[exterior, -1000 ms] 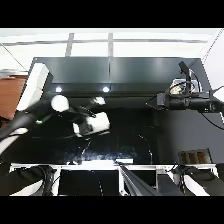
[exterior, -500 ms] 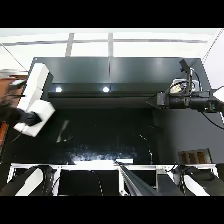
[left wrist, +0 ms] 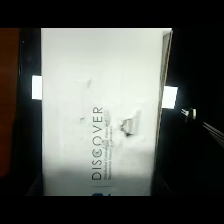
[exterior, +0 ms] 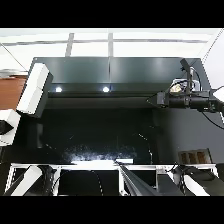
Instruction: Fold the box and place the chain.
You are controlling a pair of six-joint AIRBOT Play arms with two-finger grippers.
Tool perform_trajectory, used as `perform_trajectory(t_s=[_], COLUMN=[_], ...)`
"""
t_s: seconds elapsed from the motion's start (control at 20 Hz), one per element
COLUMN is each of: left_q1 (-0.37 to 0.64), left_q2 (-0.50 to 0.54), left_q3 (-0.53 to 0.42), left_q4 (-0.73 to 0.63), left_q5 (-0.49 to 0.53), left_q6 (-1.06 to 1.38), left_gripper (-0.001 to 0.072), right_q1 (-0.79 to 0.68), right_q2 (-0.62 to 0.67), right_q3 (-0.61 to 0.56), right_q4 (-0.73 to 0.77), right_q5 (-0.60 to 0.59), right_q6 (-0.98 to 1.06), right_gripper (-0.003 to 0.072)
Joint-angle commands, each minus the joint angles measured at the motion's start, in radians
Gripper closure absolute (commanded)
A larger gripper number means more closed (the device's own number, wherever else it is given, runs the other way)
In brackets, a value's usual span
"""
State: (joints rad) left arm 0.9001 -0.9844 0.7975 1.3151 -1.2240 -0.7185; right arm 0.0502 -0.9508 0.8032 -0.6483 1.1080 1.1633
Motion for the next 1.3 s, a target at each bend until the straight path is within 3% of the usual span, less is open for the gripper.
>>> perform_trajectory(t_s=[0.0,0.35,0.45,0.5,0.55,0.8,0.95,1.25], left_q1=[0.024,-0.073,-0.117,-0.136,-0.147,-0.158,-0.168,-0.336], left_q2=[-0.08,-0.231,-0.272,-0.292,-0.306,-0.27,-0.194,-0.043], left_q3=[-0.001,-0.001,-0.001,-0.001,0.0,0.102,0.162,0.287], left_q4=[-0.108,-0.13,-0.122,-0.118,-0.121,-0.074,-0.128,-0.203], left_q5=[0.054,0.204,0.203,0.206,0.22,0.119,0.114,0.106], left_q6=[0.179,0.218,0.218,0.217,0.21,0.023,-0.168,-0.238], left_gripper=[0.0303,0.0301,0.028,0.0057,-0.0004,-0.0005,-0.0006,0.0015], right_q1=[0.001,0.001,0.001,0.001,0.001,0.0,0.0,0.005], right_q2=[0.0,0.0,0.0,0.0,0.0,0.001,0.001,0.001], right_q3=[0.0,0.0,0.0,0.0,0.0,0.001,0.002,0.038], right_q4=[0.001,0.001,0.001,0.001,0.001,0.002,0.0,0.0], right_q5=[-0.018,-0.021,-0.031,-0.037,-0.039,-0.047,-0.102,-0.156], right_q6=[0.018,0.064,0.064,0.064,0.064,0.062,0.059,0.042], right_gripper=[0.0665,0.0665,0.0665,0.0665,0.0665,0.0665,0.0665,0.0665])
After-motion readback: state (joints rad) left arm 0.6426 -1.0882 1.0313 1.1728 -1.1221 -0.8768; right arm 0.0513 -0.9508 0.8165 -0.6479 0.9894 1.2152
